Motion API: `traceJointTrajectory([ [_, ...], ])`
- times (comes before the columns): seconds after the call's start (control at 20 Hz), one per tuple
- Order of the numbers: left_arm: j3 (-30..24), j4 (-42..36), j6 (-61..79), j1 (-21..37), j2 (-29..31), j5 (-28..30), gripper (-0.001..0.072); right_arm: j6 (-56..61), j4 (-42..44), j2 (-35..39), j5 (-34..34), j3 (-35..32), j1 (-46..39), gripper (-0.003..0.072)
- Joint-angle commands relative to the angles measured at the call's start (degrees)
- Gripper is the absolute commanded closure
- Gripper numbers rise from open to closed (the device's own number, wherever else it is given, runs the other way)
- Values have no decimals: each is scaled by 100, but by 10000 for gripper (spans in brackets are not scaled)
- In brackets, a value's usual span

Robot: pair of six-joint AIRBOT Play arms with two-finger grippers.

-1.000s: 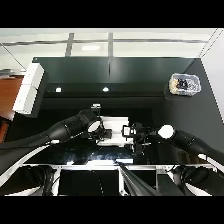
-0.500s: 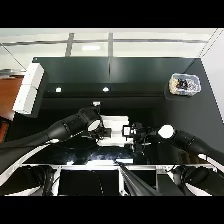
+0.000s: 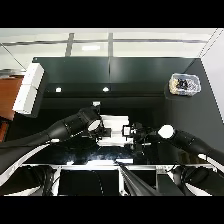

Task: Fold the box and place the chain.

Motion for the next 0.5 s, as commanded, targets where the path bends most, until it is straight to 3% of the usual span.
traceJointTrajectory([
  [0.0,2,-17,15,2,-4,-7,678,-11,-2,-2,2,-2,2,338],
  [0.15,2,-20,15,2,-2,-7,676,-11,-2,-2,2,-2,2,338],
  [0.2,4,-22,9,2,0,-11,630,-11,-2,0,2,-2,2,338],
  [0.3,66,-87,-72,33,7,-35,243,-11,-2,-2,2,-2,2,338],
  [0.35,109,-101,-92,57,15,-31,188,-11,-2,-2,4,-2,2,338],
  [0.45,160,-101,-90,118,20,-33,189,-11,-2,-2,4,-2,2,338],
])
